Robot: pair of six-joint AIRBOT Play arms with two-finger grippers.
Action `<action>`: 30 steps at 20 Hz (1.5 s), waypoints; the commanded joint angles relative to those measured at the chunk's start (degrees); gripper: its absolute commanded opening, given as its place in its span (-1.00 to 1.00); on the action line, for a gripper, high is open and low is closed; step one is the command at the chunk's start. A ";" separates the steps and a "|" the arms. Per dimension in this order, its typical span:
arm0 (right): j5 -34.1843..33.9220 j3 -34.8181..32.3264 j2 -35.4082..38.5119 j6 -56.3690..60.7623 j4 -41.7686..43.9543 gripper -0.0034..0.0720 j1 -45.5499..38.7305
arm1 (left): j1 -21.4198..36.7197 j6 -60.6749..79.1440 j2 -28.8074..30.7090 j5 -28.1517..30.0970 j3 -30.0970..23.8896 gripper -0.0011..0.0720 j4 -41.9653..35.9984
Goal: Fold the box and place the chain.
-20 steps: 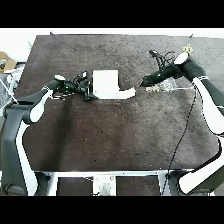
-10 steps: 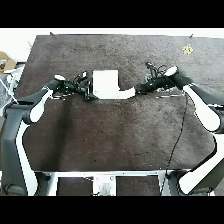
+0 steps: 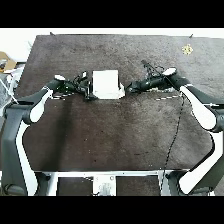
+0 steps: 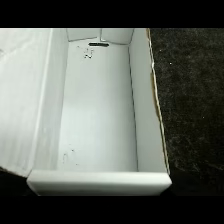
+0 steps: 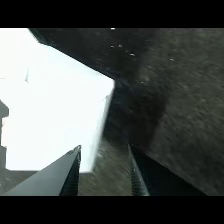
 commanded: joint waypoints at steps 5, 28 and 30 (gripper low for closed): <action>-0.07 3.67 -0.04 1.99 -0.61 0.51 4.22 | 0.02 0.00 -0.02 0.02 0.00 -0.03 0.00; -13.97 4.15 -0.02 13.68 -12.00 0.35 11.65 | 0.02 0.00 -0.02 0.02 0.00 -0.03 0.00; -13.55 5.86 -0.04 19.54 -20.35 0.35 12.48 | 0.02 0.00 -0.02 0.02 0.00 -0.03 0.00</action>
